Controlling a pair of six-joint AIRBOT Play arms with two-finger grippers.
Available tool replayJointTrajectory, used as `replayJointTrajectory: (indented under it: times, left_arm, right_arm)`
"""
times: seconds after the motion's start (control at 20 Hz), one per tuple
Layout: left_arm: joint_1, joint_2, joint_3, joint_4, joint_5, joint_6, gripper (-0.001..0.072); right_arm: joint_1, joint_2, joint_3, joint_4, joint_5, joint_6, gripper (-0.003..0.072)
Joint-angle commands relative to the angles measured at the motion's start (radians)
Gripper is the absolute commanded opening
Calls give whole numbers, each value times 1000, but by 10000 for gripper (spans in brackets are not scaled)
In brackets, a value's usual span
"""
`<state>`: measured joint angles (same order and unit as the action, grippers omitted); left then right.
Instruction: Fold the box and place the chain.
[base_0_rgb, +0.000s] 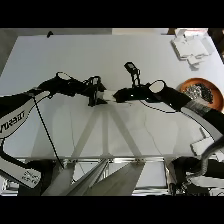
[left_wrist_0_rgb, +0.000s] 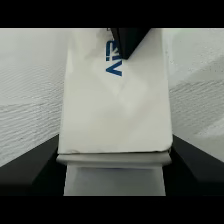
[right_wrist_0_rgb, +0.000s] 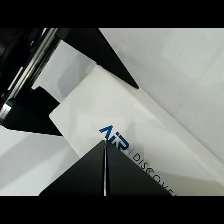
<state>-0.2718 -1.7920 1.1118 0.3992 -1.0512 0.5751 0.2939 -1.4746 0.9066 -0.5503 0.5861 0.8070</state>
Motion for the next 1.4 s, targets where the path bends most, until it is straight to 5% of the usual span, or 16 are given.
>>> replayJointTrajectory:
  times: [0.0, 0.55, 0.75, 0.9, 1.35]
  left_arm:
    - [0, 0, 1, 0, 0, 1, 377]
    - [0, 0, 1, 0, 0, 1, 377]
    - [0, 0, 1, 1, 0, 1, 377]
    - [0, 0, 1, 0, 0, 1, 377]
    - [0, 0, 1, 0, 0, 1, 377]
  right_arm:
    - [2, -9, -1, -83, 15, 64, 9]
    - [-13, 119, -1, -71, -25, -3, 10]
    - [-113, 178, -1, -53, 130, -5, 8]
    - [-182, 151, -2, -51, 266, -34, 7]
    - [-137, -55, -2, 42, 304, -82, 6]
